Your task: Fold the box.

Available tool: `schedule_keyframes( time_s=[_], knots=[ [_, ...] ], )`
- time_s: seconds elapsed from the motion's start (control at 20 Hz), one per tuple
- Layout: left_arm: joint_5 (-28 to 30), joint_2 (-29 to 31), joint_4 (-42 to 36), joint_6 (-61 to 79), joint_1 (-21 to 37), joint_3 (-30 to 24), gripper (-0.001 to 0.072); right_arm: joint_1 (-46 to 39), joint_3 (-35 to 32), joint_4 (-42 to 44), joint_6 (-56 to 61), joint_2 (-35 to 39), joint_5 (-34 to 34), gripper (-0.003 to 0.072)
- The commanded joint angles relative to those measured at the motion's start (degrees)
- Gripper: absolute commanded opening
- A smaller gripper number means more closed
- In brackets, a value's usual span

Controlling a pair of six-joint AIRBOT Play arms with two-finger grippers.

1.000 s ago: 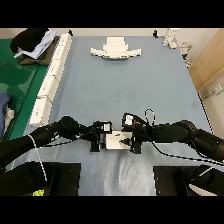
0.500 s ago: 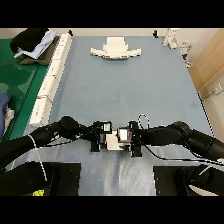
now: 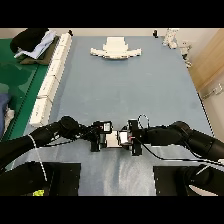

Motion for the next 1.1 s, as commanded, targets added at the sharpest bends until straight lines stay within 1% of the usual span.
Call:
schedule_keyframes(
  time_s=[0.0,0.45,0.8,1.05],
  knots=[
    [-0.07,-0.02,0.04,0.09,0.00,0.07,0.0467,0.04,0.04,-0.17,-0.15,1.64,1.11,0.0471],
    [-0.04,-0.02,0.04,0.09,0.00,0.04,0.0467,0.04,0.13,-1.90,-0.59,2.12,7.08,0.0471],
    [-0.07,-0.02,0.04,0.09,0.00,0.04,0.0467,0.04,0.24,-1.90,-0.61,1.92,7.43,0.0469],
    [-0.07,-0.02,0.04,0.07,0.00,0.07,0.0467,0.04,0.24,-1.36,-0.61,-0.68,7.34,0.0469]
  ],
)
